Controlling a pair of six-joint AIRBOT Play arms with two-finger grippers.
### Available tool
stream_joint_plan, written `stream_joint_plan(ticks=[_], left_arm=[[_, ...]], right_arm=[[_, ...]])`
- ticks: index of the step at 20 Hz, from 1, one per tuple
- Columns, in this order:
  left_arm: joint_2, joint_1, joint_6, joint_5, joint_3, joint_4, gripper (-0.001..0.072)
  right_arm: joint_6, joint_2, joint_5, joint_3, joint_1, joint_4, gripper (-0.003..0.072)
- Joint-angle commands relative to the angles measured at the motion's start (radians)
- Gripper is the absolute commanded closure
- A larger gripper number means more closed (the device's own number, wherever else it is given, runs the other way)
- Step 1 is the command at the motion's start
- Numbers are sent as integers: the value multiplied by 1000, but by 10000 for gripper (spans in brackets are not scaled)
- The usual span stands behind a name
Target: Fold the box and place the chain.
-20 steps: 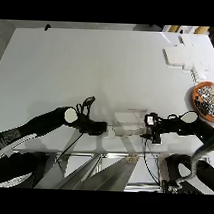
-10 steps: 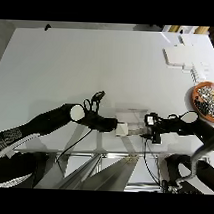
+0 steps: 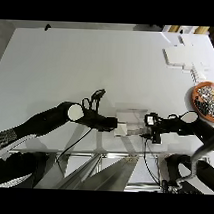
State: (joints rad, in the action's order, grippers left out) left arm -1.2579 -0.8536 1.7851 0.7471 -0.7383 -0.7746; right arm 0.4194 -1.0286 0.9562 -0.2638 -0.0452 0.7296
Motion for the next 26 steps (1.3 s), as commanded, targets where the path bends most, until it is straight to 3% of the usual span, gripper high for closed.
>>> stream_joint_plan(ticks=[1,3,5,6,14,26], left_arm=[[3,0,19,36,-1,-36,538],[3,0,23,37,-1,-40,532],[2,-3,49,34,-1,-42,422],[2,-7,64,29,-2,-50,417],[-50,-43,231,31,-92,-160,417],[-171,-120,568,234,-278,-431,417]], right_arm=[[0,0,0,0,0,0,271],[0,0,0,0,0,0,271],[0,0,0,0,0,0,271],[0,0,1,0,0,0,271],[0,0,0,0,0,0,271],[0,0,0,0,0,0,271]])
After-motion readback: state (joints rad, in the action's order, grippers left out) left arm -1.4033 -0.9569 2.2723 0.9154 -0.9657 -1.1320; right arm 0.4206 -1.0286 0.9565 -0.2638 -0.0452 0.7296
